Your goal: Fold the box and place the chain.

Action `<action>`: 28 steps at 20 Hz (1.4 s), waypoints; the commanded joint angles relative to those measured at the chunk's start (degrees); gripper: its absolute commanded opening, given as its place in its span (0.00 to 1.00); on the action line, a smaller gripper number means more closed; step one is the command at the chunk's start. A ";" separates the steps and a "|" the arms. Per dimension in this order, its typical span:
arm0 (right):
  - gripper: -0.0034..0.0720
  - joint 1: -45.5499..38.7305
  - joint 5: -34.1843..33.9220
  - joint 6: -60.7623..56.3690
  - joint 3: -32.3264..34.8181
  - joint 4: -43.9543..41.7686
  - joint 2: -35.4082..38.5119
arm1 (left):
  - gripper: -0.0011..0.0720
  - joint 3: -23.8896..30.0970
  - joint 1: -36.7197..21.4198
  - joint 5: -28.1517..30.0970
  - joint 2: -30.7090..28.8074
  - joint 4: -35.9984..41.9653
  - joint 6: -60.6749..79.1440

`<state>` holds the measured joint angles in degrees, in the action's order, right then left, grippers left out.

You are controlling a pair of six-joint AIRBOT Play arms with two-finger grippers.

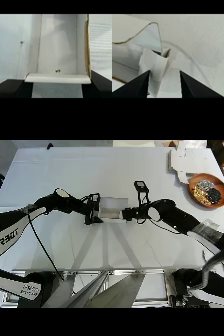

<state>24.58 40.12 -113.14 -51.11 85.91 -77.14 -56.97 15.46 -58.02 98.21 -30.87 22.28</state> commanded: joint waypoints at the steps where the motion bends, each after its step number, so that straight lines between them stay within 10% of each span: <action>1: 0.57 2.69 7.04 -3.17 -4.31 4.57 -4.17 | 0.48 -0.02 0.00 -0.07 0.02 0.00 -0.04; 24: 0.54 6.80 13.90 -28.09 -15.06 12.85 -14.05 | 0.48 0.00 0.00 -0.04 0.02 -0.02 -0.04; 28: 0.32 7.32 11.56 -32.83 -15.06 14.40 -14.43 | 0.48 -0.02 -0.02 -0.04 0.02 0.00 -0.04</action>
<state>31.55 52.93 -141.47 -65.98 98.94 -91.00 -56.95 15.46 -58.08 98.21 -30.87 22.22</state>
